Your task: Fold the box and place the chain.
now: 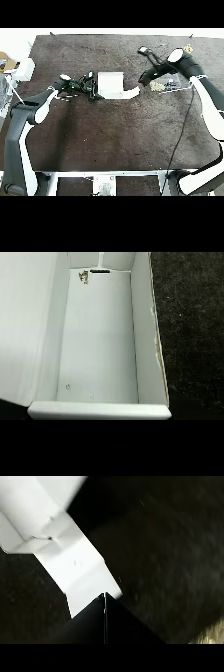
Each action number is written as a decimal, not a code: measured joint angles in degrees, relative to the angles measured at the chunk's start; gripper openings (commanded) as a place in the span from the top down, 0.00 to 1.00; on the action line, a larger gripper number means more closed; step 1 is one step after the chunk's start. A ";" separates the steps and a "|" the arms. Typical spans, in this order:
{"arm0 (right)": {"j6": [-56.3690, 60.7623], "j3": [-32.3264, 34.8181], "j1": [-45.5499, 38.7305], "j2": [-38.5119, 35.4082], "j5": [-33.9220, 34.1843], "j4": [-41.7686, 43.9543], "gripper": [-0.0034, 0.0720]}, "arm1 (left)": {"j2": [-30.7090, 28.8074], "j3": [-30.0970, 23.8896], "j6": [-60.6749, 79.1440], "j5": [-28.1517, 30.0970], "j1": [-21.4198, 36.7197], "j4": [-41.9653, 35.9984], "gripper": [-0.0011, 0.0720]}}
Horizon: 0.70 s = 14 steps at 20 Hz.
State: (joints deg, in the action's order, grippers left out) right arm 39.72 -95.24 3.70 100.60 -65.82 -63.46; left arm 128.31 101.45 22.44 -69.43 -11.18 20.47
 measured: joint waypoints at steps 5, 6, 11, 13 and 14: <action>13.11 3.39 -6.38 -0.81 -4.90 5.57 0.95 | 0.00 0.00 0.00 -0.02 0.00 0.02 0.51; 14.56 4.55 -6.95 -0.83 -4.76 6.54 0.95 | 0.00 0.00 0.00 -0.02 0.00 0.02 0.51; 18.29 10.95 -8.07 0.63 -0.48 11.91 0.95 | 0.00 0.00 0.00 -0.02 0.00 0.02 0.51; 18.56 12.35 -8.17 2.14 0.72 14.60 0.95 | 0.00 0.00 0.00 -0.02 0.00 0.02 0.51; 18.49 12.72 -8.13 2.84 1.20 16.31 0.95 | 0.00 0.00 0.00 -0.02 0.00 0.02 0.51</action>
State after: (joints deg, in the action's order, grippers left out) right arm 58.22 -82.52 -4.43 103.44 -64.62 -47.16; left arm 128.31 101.45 22.44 -69.45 -11.18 20.49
